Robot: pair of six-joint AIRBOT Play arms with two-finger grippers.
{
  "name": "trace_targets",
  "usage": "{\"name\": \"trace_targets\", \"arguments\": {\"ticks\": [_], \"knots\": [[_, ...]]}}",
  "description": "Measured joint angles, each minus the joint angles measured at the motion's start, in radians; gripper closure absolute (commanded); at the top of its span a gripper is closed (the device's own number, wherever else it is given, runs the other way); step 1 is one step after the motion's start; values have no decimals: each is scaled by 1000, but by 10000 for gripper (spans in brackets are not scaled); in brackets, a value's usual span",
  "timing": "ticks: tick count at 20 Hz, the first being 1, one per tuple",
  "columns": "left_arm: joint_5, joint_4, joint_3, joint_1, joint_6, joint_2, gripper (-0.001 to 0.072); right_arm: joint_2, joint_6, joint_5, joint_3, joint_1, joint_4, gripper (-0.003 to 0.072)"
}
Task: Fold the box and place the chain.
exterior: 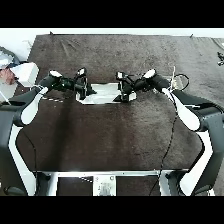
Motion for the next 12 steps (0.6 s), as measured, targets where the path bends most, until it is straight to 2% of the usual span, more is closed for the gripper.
{"name": "trace_targets", "arguments": {"ticks": [12], "knots": [[1, 0, 0, 0, 0, 0, 698, -27, 5, 7, 0, -7, 36, 29]]}}
